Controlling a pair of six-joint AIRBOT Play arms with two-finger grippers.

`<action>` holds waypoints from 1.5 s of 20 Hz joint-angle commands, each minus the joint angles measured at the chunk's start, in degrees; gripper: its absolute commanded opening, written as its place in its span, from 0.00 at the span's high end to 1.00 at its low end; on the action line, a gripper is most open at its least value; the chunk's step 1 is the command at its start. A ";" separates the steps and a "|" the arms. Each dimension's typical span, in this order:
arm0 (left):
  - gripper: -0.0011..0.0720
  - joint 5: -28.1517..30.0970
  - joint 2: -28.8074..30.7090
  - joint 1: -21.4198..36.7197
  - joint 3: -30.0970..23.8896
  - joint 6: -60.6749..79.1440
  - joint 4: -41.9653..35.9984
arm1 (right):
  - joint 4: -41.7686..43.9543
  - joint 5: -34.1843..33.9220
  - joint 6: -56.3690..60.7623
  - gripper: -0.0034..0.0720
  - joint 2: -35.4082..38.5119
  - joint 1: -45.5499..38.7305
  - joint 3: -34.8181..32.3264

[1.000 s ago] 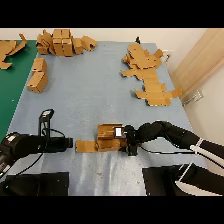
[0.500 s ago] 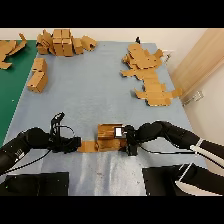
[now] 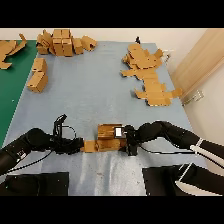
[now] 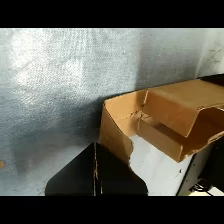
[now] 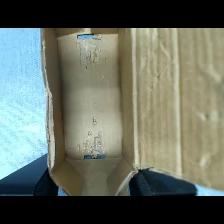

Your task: Fold the box.

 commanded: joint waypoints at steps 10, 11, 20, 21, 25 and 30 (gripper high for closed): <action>0.97 2.58 -0.02 -5.60 0.07 0.83 -8.07 | 0.04 0.00 0.02 0.29 0.00 -0.02 -0.04; 0.97 2.93 -0.02 -6.67 0.44 0.79 -8.22 | 0.04 0.02 0.02 0.29 0.00 -0.02 -0.02; 0.98 7.76 -0.02 -20.65 8.48 -36.68 25.29 | 0.02 0.04 0.00 0.29 0.00 -0.02 -0.04; 0.98 6.54 -0.02 -20.85 9.03 -40.37 28.41 | 0.02 0.04 0.00 0.29 0.00 -0.02 -0.04; 0.97 6.51 0.00 -20.90 9.84 -42.56 26.21 | 0.02 0.02 0.00 0.29 0.00 -0.02 -0.04; 0.97 7.23 1.29 -20.90 9.99 -41.13 25.35 | 0.02 0.04 0.00 0.29 0.00 -0.02 -0.02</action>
